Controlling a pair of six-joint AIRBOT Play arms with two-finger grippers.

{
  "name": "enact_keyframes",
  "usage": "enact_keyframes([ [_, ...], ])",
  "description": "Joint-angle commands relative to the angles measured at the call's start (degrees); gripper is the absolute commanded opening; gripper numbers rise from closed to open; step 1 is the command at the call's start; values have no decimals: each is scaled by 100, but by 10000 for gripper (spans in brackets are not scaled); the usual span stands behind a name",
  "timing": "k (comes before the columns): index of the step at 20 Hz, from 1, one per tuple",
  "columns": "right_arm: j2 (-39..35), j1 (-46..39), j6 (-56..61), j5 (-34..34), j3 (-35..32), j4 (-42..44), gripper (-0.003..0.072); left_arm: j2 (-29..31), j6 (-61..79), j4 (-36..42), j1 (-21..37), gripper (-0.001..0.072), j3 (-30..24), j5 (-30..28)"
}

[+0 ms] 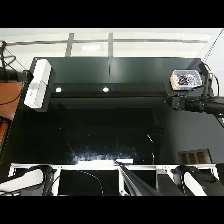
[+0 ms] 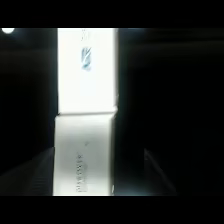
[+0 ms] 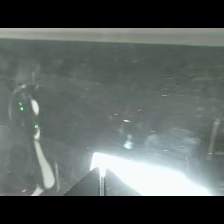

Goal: Fold the box and place the chain.

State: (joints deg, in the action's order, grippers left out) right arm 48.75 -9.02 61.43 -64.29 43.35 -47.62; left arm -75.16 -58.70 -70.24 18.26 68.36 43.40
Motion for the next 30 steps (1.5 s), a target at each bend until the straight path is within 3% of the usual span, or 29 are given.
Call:
enact_keyframes([
  [1, -116, -345, -33, -422, 243, -195, 37, 859, -658, 337, -273, 85, 109, 579],
  [2, -264, -426, -37, -332, 245, -238, 37, 1084, -761, 555, -387, 28, 22, 815],
  [5, -922, -444, -39, 278, 114, -658, 37, 1902, -693, 1161, -1047, 27, -861, 813],
  [8, -1596, -444, -39, 975, -492, -813, 37, 2824, -472, 1154, -2033, 27, -2221, 240],
  [12, -1672, -444, -39, 894, -1338, -863, 37, 3711, -505, 1156, -2706, 27, -3644, -564],
  [17, -1672, -444, -39, 920, -1403, -1110, 36, 4044, -638, 1117, -2420, 29, -3807, -612],
  [30, -1672, -444, -39, 920, -1403, -1108, 36, 4035, -629, 1117, -2428, 28, -3810, -612],
])
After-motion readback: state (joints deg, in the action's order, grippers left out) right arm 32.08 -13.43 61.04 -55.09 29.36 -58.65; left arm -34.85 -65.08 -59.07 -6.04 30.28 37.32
